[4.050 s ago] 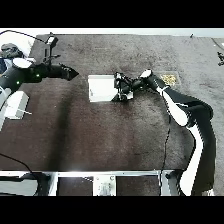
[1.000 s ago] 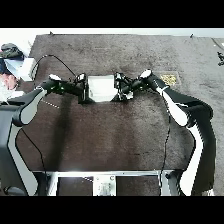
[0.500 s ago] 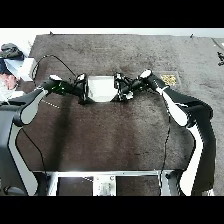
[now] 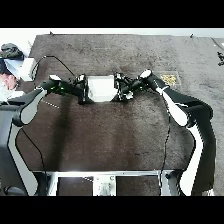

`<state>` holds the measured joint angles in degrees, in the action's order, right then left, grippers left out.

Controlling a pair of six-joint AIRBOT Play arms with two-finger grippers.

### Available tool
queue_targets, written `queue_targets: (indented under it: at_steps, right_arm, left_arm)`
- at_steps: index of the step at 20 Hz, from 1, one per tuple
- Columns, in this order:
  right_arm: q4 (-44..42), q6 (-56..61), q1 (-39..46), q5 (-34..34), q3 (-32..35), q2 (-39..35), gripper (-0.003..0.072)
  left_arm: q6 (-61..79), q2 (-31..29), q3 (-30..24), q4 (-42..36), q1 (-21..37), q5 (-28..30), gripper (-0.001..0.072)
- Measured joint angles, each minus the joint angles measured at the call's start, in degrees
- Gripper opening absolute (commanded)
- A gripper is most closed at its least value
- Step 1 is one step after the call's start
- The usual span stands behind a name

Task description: Fold the box and place the chain.

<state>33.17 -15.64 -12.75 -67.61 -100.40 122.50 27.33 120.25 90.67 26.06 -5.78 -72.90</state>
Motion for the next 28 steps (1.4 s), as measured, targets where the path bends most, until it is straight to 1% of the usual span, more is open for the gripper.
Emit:
queue_targets:
  at_steps: [3, 4, 5, 28]
  right_arm:
    - [0.0, 0.0, 0.0, 0.1, 0.0, 0.0, 0.0522]
    - [0.0, 0.1, 0.0, 0.1, 0.0, 0.0, 0.0522]
    - [0.0, 0.1, 0.0, -0.1, 0.0, 0.0, 0.0522]
    - [0.0, 0.0, 0.0, -0.1, 0.0, 0.0, 0.0522]
  left_arm:
    - [0.1, 0.0, 0.0, -0.2, 0.0, 0.2, 0.069]
    - [0.1, 0.0, 0.0, -0.3, 0.0, 0.3, 0.0559]
    - [0.0, 0.0, 0.0, -0.4, 0.0, 0.5, 0.0459]
    - [-0.3, 0.0, 0.0, -0.4, 0.1, 0.5, 0.0462]
